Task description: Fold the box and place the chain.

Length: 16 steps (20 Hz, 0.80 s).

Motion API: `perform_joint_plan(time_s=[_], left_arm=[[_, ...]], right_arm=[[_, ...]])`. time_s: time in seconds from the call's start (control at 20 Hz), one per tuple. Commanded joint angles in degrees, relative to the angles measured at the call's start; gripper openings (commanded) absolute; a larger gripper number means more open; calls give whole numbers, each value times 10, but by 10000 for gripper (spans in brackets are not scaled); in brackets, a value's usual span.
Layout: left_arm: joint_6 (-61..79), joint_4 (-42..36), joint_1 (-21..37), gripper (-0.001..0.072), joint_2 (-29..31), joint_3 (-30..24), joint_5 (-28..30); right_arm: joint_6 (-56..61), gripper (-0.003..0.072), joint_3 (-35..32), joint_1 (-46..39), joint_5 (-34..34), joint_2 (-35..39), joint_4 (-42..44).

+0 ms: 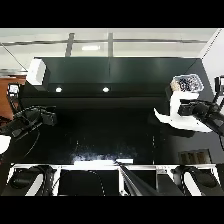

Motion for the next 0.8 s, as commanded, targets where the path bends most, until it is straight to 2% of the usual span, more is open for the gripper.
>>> perform_joint_plan(time_s=[0.0,0.6,0.65,0.75], left_arm=[[0,0,0,31,0,0,0],[0,0,0,31,0,0,9],[0,0,0,31,0,0,16],[0,0,0,31,0,0,17]], right_arm=[[0,17,0,0,0,0,0],[0,17,0,0,0,0,0],[-1,17,0,0,-13,0,0],[-11,17,0,0,-108,0,0]])
